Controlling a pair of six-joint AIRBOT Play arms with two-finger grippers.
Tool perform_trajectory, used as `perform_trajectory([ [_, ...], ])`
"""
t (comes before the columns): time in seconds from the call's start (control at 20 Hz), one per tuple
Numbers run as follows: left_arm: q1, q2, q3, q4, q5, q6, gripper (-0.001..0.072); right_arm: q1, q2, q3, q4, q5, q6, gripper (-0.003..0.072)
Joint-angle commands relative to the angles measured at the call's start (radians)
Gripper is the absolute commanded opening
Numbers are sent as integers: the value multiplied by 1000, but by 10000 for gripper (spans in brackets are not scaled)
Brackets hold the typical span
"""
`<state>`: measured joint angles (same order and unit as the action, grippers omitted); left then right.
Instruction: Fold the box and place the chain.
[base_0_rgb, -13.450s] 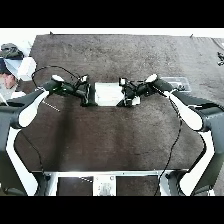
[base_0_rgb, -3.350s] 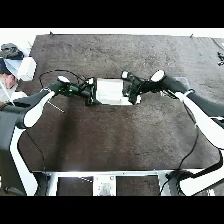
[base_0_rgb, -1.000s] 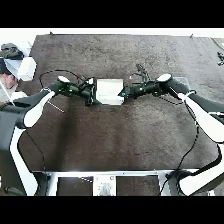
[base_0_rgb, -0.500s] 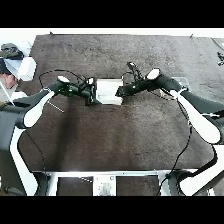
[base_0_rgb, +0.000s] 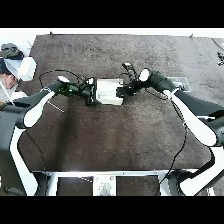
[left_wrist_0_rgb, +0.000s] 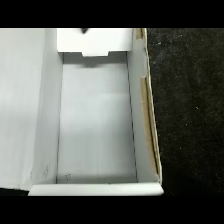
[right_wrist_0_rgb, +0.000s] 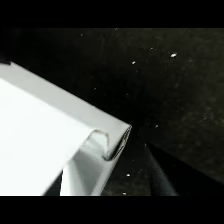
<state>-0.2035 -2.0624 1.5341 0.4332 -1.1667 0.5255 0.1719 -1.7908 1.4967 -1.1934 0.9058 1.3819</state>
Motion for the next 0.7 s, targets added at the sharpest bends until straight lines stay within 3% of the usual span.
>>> perform_trajectory([
  [0.0,0,0,0,0,0,-1,347,11,-1,43,-81,16,101,545],
  [0.4,0,0,0,0,0,-1,347,72,-111,243,-253,252,229,545],
  [0.55,0,0,0,0,0,-1,347,87,-136,267,-281,258,262,544],
  [0.65,0,0,0,0,0,-1,347,89,-146,267,-293,272,278,492],
])
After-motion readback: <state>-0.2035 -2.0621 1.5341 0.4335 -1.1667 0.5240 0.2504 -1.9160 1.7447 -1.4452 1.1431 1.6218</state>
